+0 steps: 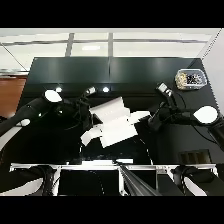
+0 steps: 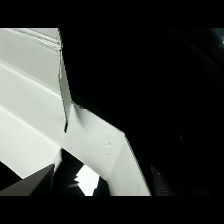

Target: Fold the box and place the chain.

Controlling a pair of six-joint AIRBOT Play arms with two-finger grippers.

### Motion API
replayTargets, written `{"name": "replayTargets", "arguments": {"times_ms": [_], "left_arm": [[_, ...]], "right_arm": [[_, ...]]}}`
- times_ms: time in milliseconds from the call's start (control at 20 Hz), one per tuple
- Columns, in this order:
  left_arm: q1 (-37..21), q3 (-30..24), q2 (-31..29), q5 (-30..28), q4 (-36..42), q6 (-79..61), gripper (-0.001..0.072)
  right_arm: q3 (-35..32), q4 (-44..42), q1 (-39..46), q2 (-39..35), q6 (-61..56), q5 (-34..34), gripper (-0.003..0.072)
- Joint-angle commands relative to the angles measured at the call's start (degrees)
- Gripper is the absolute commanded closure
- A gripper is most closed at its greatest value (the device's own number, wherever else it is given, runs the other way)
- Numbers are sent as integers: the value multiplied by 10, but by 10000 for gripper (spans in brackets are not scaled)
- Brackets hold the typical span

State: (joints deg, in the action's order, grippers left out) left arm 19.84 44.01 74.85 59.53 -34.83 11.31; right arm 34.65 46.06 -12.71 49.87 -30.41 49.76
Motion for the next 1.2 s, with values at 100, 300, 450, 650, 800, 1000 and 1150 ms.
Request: {"name": "replayTargets", "arguments": {"times_ms": [100,300,450,650,800,1000,1150], "left_arm": [[40,-16,4,-72,-11,-189,683],[58,16,58,-98,-87,-184,684],[61,30,75,-101,-95,-160,684],[61,30,78,-103,-103,-156,684],[61,30,78,-107,-101,-156,684],[61,30,78,-111,-101,-156,684],[61,30,78,-111,-101,-156,684]], "right_arm": [[11,52,-24,0,166,28,-22],[-2,52,-50,2,189,27,-22],[-20,52,-67,12,190,22,-22],[-49,47,-106,23,190,-19,-22],[-78,54,-131,38,201,-54,-22],[-91,14,-147,64,235,-52,-22],[-91,-11,-190,90,255,-77,-22]]}}
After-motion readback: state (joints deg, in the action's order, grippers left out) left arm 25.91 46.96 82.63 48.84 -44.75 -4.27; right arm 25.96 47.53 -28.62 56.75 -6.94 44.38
